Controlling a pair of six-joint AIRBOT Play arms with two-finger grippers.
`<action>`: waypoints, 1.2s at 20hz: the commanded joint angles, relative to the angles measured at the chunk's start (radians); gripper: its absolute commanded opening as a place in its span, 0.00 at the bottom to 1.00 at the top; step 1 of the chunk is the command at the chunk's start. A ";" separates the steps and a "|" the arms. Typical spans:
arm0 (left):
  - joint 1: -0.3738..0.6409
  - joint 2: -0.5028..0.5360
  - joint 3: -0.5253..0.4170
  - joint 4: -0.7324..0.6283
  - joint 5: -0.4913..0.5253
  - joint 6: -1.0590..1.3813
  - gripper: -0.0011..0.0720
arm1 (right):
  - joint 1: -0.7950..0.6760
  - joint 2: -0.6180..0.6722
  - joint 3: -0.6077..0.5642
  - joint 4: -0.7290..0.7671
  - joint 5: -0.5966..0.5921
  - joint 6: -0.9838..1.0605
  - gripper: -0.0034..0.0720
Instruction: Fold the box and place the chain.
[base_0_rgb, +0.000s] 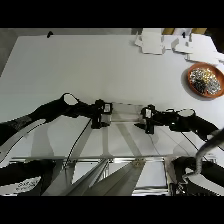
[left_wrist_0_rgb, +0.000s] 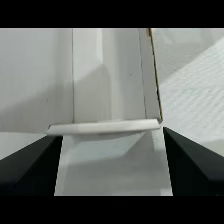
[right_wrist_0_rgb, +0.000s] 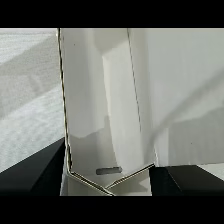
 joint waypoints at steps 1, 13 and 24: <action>-0.014 -0.011 0.000 -0.004 0.003 0.021 1.00 | 0.000 0.000 0.000 0.000 0.000 0.000 0.59; -0.043 -0.056 0.000 -0.071 0.006 0.021 0.98 | 0.000 0.000 0.000 0.000 0.000 0.000 0.59; -0.025 -0.063 0.000 -0.155 0.003 0.021 0.90 | 0.000 0.000 0.000 0.000 0.000 0.000 0.59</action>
